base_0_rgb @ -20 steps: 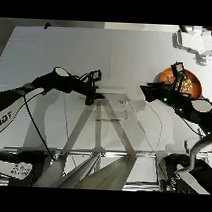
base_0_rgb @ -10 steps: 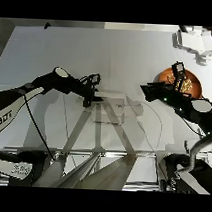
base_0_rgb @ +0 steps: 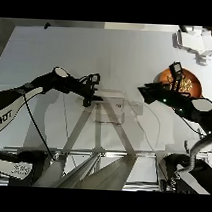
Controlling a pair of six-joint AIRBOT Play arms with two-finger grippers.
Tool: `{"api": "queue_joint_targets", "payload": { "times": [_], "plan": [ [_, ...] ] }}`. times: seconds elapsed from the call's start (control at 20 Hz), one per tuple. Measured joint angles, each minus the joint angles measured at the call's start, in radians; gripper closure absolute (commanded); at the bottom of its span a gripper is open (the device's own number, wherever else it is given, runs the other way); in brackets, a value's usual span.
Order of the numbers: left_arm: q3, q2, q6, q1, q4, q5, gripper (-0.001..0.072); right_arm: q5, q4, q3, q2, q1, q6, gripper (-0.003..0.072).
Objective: Fold the box and place the chain.
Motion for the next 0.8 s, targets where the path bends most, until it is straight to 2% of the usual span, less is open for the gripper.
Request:
{"api": "queue_joint_targets", "payload": {
  "times": [0.1, 0.15, 0.25, 0.35, 0.4, 0.45, 0.5, 0.65, 0.8],
  "plan": [
    [0.000, 0.000, 0.000, 0.000, 0.001, 0.002, 0.0702, 0.122, -0.014, 0.007, 0.000, 0.000, -0.105, 0.0260],
    [0.000, 0.000, 0.000, 0.000, 0.001, 0.002, 0.0702, 0.186, -0.028, 0.009, 0.000, 0.000, -0.170, 0.0206],
    [0.000, 0.000, 0.000, 0.000, 0.001, 0.003, 0.0702, 0.286, -0.073, 0.012, 0.000, 0.000, -0.296, 0.0199],
    [0.000, 0.000, 0.000, 0.000, 0.001, 0.003, 0.0702, 0.349, -0.131, 0.013, 0.000, 0.000, -0.398, 0.0084],
    [0.000, 0.000, 0.000, 0.000, 0.001, 0.003, 0.0702, 0.368, -0.165, 0.013, 0.000, 0.000, -0.436, 0.0084],
    [0.000, 0.000, 0.000, 0.000, 0.002, 0.004, 0.0702, 0.379, -0.199, 0.014, 0.000, 0.000, -0.465, 0.0072],
    [0.000, 0.000, 0.000, 0.000, 0.002, 0.004, 0.0702, 0.383, -0.230, 0.014, 0.000, 0.000, -0.486, 0.0029],
    [0.000, 0.000, 0.000, 0.000, 0.002, 0.004, 0.0702, 0.351, -0.289, 0.004, -0.006, 0.001, -0.537, -0.0008],
    [0.000, 0.000, 0.000, 0.000, 0.002, 0.004, 0.0702, 0.289, -0.309, -0.015, -0.042, 0.026, -0.615, -0.0009]
  ]
}}
